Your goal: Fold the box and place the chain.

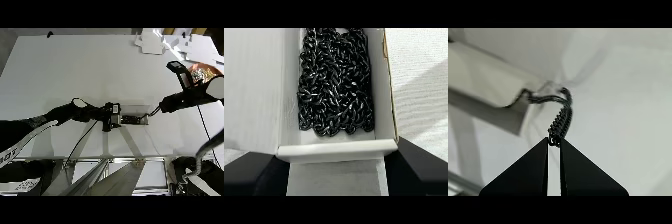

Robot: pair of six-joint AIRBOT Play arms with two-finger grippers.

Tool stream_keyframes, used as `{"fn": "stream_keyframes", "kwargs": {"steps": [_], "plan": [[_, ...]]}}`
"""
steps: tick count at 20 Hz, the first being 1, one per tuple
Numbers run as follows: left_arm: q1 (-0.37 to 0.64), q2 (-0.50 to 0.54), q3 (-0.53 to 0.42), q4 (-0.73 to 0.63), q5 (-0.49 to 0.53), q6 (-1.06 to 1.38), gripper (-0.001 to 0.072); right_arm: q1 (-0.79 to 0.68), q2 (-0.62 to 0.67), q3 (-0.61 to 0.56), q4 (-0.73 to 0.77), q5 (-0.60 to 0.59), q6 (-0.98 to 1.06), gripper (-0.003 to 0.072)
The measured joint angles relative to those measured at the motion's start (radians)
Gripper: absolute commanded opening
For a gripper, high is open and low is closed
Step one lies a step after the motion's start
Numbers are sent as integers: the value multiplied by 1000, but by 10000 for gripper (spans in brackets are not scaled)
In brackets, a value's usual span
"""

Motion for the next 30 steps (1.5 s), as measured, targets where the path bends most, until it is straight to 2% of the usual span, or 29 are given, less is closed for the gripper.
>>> {"fn": "stream_keyframes", "kwargs": {"steps": [5, 9, 12, 16, 17, 20, 21, 22, 24, 25, 27, 30], "plan": [[0, 0, 0, 0, 0, 0, 211, 97, 72, 0, 124, 2, -2, 16], [0, 0, 0, 0, 0, 0, 211, 183, 88, 0, 198, -69, -3, 15], [0, 0, 0, 0, 0, 0, 211, 236, 88, 0, 219, -143, -3, 15], [0, 0, 0, 0, 0, 0, 211, 264, 45, 0, 201, -186, -3, 18], [0, 0, 0, 0, 0, 0, 211, 267, 26, 0, 192, -192, -5, 53], [0, 0, 0, 0, 0, 0, 211, 272, -42, 0, 179, -202, -33, 267], [0, 0, 0, 0, 0, 0, 211, 273, -62, 3, 182, -203, -52, 318], [0, 0, 0, 0, 0, 0, 211, 274, -81, 11, 193, -201, -78, 321], [0, 0, 0, 0, 0, 0, 211, 273, -115, 48, 212, -193, -134, 312], [0, 0, 0, 0, 0, 0, 211, 269, -134, 77, 220, -188, -161, 240], [0, 0, 0, 0, 0, 0, 211, 249, -172, 138, 224, -179, -212, 31], [0, 0, 0, 0, 0, 0, 211, 200, -234, 195, 226, -175, -310, 16]]}}
